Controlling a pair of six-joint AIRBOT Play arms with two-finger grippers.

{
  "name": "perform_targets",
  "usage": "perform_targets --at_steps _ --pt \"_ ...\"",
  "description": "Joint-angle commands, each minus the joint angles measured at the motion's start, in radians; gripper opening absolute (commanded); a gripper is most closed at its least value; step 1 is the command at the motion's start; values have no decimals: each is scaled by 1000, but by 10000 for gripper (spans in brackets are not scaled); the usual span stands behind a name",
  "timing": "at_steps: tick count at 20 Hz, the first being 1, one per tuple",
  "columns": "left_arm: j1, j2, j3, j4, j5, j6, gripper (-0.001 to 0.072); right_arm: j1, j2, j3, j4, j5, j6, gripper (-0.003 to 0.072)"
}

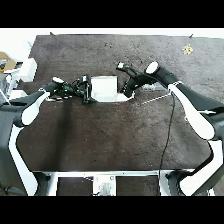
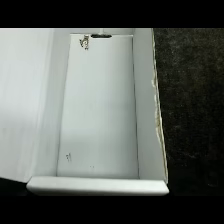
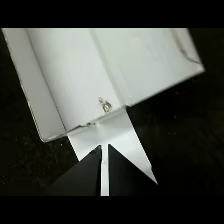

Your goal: Fold the box and place the chain.

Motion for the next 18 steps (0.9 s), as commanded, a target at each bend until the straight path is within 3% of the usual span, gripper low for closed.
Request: perform_targets --at_steps 1,6,13,14,16,18 --pt "0 1 0 0 0 1 344 -29 96 1 -190 -3 424 66" --pt "0 1 0 0 0 1 344 -162 105 -11 -172 76 628 65" --pt "0 1 0 0 0 1 344 -243 64 -175 84 6 607 64" --pt "0 1 0 0 0 1 344 -240 45 -181 151 6 563 2" --pt "0 1 0 0 0 2 344 -228 -2 -181 259 5 506 0" --pt "0 1 0 0 0 1 344 -216 -44 -180 273 -5 506 0"
